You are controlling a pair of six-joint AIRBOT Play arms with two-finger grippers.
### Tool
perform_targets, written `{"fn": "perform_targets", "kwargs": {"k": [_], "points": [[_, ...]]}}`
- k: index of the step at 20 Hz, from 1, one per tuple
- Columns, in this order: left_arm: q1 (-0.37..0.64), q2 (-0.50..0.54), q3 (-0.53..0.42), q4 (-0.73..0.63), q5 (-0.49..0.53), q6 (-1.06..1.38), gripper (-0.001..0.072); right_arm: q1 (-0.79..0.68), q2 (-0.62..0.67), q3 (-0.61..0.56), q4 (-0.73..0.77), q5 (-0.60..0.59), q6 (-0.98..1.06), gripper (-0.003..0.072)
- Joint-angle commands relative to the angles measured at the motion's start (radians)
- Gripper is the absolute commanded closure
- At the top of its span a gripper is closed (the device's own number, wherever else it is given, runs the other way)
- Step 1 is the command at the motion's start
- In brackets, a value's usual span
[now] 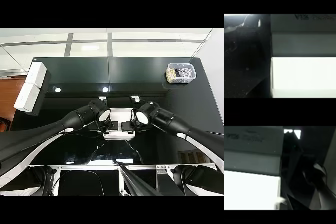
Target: Fold the box and place the chain.
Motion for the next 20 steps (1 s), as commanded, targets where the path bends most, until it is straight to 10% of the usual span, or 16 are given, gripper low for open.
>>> {"fn": "perform_targets", "kwargs": {"k": [1, 5, 10, 14, 16, 20], "points": [[0.000, 0.000, 0.000, 0.000, 0.001, -0.001, 0.0682, 0.023, -0.029, 0.011, -0.017, 0.009, 0.044, 0.0386], [0.000, 0.000, 0.000, 0.000, 0.001, -0.001, 0.0682, 0.023, -0.029, 0.011, -0.015, 0.008, 0.045, 0.0387], [0.000, 0.000, 0.000, 0.000, 0.001, -0.001, 0.0682, 0.023, -0.029, 0.011, -0.017, 0.002, 0.049, 0.0676], [0.000, 0.000, 0.000, 0.000, 0.001, -0.001, 0.0682, 0.021, -0.029, 0.011, -0.018, -0.002, 0.055, 0.0662], [0.000, 0.000, 0.000, 0.000, 0.001, -0.001, 0.0682, 0.021, -0.029, 0.011, -0.019, -0.002, 0.055, 0.0477], [0.000, 0.000, 0.000, 0.000, 0.001, -0.001, 0.0682, 0.021, -0.032, 0.011, -0.023, 0.001, 0.054, 0.0478]]}}
